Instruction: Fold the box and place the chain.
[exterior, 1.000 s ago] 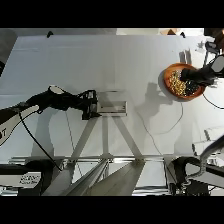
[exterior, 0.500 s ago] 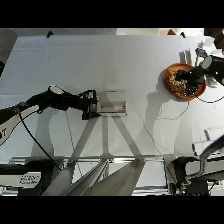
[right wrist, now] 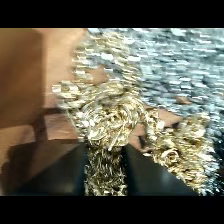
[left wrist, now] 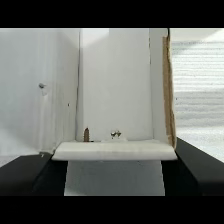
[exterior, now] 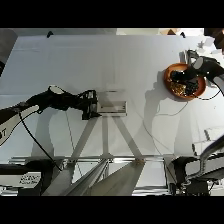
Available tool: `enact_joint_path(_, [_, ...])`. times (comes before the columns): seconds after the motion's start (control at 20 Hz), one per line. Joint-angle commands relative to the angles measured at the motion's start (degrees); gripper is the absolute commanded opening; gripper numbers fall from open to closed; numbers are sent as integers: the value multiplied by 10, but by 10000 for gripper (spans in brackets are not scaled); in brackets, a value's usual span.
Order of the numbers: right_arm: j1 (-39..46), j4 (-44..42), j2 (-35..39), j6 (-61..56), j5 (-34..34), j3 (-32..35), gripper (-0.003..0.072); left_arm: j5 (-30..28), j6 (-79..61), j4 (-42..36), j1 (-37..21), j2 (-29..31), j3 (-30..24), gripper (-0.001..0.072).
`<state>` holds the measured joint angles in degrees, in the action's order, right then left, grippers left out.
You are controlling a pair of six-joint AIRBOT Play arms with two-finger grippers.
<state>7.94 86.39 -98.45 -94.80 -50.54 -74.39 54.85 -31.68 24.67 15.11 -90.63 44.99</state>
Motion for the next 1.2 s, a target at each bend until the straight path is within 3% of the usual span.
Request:
enact_joint_path(0.0, [-2,24,-1,-12,-10,0,141,0,0,0,0,0,0,276])
enact_joint_path(0.05, [-2,25,2,-11,-10,0,45,0,0,0,0,0,0,276])
enact_joint_path(0.1, [-3,33,7,-9,-8,1,11,0,0,0,0,0,0,276])
enact_joint_path(0.35, [-4,92,94,-8,-22,1,8,0,0,0,0,0,0,276])
enact_joint_path(0.55, [-31,82,206,71,-91,13,9,0,0,0,0,0,0,276])
enact_joint_path(0.65, [-57,82,274,83,-105,42,8,0,0,0,0,0,0,276])
enact_joint_path(0.9, [-131,78,468,83,-69,203,8,0,0,0,0,0,0,276])
enact_joint_path(1.0, [-161,54,509,83,-83,225,8,0,0,0,0,0,0,276])
enact_joint_path(1.15, [-229,8,506,83,-86,225,8,0,0,0,0,0,0,276])
